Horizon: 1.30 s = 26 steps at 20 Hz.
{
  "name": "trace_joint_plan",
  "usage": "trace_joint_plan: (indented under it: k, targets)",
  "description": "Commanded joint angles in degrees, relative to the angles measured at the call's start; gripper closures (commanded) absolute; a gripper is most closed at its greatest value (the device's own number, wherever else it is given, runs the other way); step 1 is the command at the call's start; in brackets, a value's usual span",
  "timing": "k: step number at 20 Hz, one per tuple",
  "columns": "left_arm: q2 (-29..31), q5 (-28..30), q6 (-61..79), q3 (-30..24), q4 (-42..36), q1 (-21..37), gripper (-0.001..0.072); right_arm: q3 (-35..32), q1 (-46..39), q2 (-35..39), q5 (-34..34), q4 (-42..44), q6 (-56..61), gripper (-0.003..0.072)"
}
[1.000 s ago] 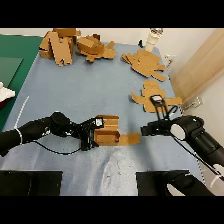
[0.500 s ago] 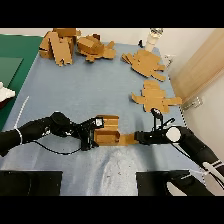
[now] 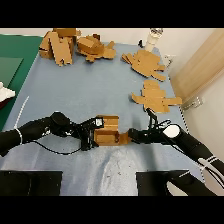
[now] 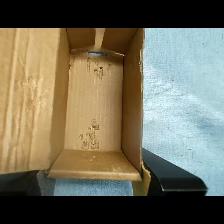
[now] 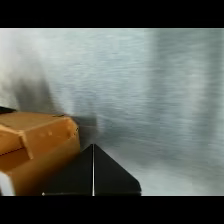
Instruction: Fold the box.
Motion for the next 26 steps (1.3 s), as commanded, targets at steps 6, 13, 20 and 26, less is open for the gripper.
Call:
trace_joint_plan:
  k: [6, 13, 20, 26]
  targets:
    - [0.02, 0.02, 0.00, 0.04, 0.02, 0.02, 0.0074, -0.04, 0.09, -0.09, 2.80, 15.23, -10.32, 0.0682]
    - [0.02, 0.04, 0.00, 0.04, 0.02, 0.00, 0.0075, 1.42, 0.07, 1.79, 2.91, 12.72, -10.56, 0.0395]
    - [0.02, 0.07, 0.00, 0.04, 0.02, 0.02, 0.0075, 2.16, 4.66, 1.86, 4.00, 4.63, -3.41, 0.0378]
    - [0.02, 0.07, 0.00, 0.04, 0.02, 0.02, 0.0075, 10.45, 15.96, 1.84, 4.04, -19.96, 21.03, 0.0379]
